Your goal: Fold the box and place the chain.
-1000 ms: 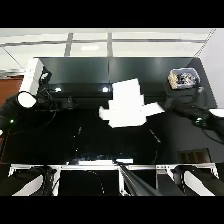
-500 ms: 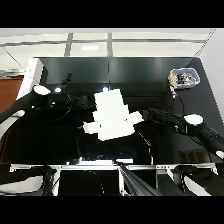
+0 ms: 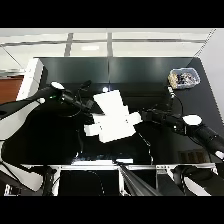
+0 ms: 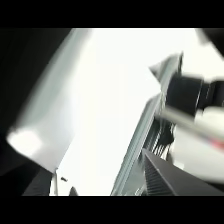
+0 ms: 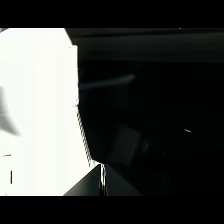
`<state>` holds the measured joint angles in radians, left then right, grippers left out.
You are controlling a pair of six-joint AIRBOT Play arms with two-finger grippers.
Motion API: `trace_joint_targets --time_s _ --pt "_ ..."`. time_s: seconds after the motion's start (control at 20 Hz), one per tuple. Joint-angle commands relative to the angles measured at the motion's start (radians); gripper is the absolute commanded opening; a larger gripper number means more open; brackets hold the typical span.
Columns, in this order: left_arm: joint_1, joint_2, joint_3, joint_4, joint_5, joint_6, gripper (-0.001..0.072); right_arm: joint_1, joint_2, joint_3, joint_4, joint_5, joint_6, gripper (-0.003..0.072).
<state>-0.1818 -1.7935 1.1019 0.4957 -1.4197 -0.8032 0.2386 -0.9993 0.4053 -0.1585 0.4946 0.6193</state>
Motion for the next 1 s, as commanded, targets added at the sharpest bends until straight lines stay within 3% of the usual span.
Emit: trace_joint_targets --time_s 0.0,0.15,0.25,0.3,0.35,0.4,0.45,0.5,0.6,0.7,0.95 --pt "-0.035 -0.036 0.075 0.105 -0.078 0.058 0.0474 0.001 0.001 0.0 -0.006 -0.002 0.0 0.002" --pt "-0.055 -0.039 0.101 0.122 -0.074 0.076 0.0343 0.001 0.001 0.0 -0.023 -0.002 0.0 0.002" --pt "-0.058 -0.039 0.103 0.122 -0.079 0.09 0.0123 0.001 0.001 0.0 -0.035 0.004 0.0 0.002" --pt "-0.058 -0.039 0.103 0.122 -0.082 0.096 0.0107 0.001 0.001 0.0 -0.048 0.015 -0.001 0.002" --pt "-0.058 -0.039 0.103 0.122 -0.082 0.098 0.0028 0.001 0.001 0.0 -0.065 0.022 -0.001 0.0031" --pt "-0.058 -0.039 0.103 0.122 -0.084 0.099 0.003 0.001 0.001 0.001 -0.1 0.021 -0.001 0.0237" --pt "-0.058 -0.038 0.103 0.122 -0.095 0.092 0.0029 0.0 0.001 0.008 -0.174 0.018 0.0 0.0541" --pt "-0.058 -0.035 0.103 0.123 -0.114 0.077 0.0028 -0.005 0.002 0.028 -0.283 0.035 0.002 0.0628" --pt "-0.071 -0.01 0.098 0.152 -0.124 0.056 0.0026 -0.03 0.006 0.108 -0.491 0.146 0.013 0.0628" --pt "-0.093 0.063 0.062 0.183 -0.058 0.069 0.0026 -0.053 0.006 0.208 -0.638 0.243 0.013 0.0627" --pt "-0.139 0.299 -0.119 0.2 0.31 0.332 0.0029 -0.058 0.006 0.315 -0.874 0.265 0.012 0.0627"
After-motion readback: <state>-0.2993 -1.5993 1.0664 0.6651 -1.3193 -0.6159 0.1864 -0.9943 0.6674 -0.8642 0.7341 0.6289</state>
